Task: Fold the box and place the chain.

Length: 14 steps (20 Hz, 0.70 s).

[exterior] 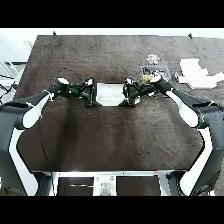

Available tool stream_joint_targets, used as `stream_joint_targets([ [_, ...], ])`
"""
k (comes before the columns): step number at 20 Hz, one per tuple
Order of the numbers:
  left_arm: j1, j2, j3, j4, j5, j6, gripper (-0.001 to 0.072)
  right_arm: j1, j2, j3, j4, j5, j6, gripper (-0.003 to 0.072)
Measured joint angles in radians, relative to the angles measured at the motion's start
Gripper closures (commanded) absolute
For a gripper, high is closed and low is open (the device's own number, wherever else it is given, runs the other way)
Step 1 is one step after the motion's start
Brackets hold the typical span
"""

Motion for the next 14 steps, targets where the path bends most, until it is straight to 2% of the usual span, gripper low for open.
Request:
stream_joint_targets([
  [7,0.000,0.000,0.000,-0.001,-0.002,0.000,0.0354,0.000,0.000,0.000,0.002,0.000,0.000,0.0110],
  [8,0.000,0.000,0.000,-0.001,-0.002,0.000,0.0355,0.001,0.000,-0.001,0.005,0.000,0.000,0.0078],
  [9,0.000,0.000,0.000,-0.001,-0.002,0.000,0.0355,0.002,0.000,-0.001,0.009,0.002,0.001,-0.0034],
  [14,0.000,0.000,0.000,-0.002,-0.003,0.000,0.0355,-0.012,0.027,-0.002,0.003,0.045,0.043,-0.0034],
])
